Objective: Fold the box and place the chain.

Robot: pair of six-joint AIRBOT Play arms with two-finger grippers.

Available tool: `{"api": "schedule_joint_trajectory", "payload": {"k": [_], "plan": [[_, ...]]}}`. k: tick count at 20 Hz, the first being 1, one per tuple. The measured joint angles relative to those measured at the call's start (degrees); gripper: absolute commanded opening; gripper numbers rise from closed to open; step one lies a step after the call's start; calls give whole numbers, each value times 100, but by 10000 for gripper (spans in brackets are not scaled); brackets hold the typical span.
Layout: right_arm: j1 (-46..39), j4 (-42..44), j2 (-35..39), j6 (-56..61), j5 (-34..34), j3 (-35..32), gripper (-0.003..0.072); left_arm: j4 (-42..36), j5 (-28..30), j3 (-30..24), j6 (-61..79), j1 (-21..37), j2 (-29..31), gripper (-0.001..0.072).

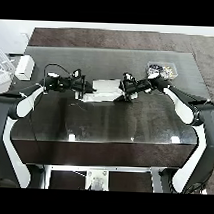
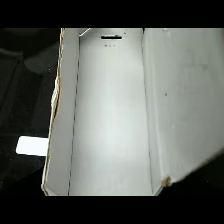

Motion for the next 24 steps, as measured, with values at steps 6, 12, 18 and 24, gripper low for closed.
{"api": "schedule_joint_trajectory", "payload": {"k": [6, 12, 18, 24], "plan": [[0, 4, 0, 0, 7, 0, 579, 0, 0, 0, 0, 0, 0, 20], [0, 9, 0, 2, 9, 0, 579, -2, -4, 0, -2, 0, 0, 20], [0, 9, 0, 2, 11, 0, 579, -2, -13, 0, 0, 0, 0, 215], [0, 9, 0, 0, 15, 0, 579, -243, -114, 0, 0, 2, 50, 351]]}}
